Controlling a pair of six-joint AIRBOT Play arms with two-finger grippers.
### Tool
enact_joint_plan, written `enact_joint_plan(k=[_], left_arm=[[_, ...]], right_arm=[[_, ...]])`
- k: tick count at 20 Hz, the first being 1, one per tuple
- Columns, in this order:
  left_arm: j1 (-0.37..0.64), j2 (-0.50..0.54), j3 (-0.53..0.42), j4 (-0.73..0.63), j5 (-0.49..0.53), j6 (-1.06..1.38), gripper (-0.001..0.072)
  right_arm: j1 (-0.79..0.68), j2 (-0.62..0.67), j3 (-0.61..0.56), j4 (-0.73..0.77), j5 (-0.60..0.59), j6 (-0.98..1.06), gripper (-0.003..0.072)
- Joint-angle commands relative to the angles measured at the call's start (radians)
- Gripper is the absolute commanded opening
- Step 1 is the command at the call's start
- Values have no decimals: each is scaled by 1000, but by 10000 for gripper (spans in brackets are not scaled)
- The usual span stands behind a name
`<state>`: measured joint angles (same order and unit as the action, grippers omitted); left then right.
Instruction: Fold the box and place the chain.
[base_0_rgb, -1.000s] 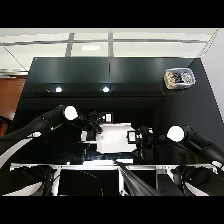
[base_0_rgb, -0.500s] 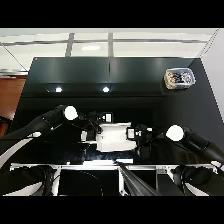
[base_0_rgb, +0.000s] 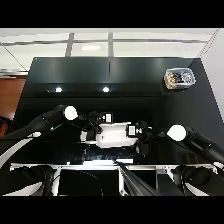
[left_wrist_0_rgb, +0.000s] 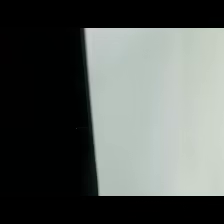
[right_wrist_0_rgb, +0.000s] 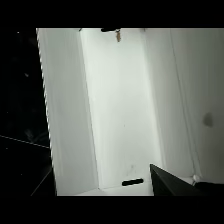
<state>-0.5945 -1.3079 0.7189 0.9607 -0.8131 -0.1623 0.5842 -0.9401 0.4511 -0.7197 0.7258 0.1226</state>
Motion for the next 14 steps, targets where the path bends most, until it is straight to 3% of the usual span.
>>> enact_joint_plan(k=[1,9,14], left_arm=[[0,1,1,0,0,0,25],[0,1,1,0,1,0,25],[0,1,1,0,1,0,25]], right_arm=[[-18,5,18,-17,-55,0,672],[-87,16,20,-6,-4,-18,672],[-84,14,20,13,-92,-34,672]])
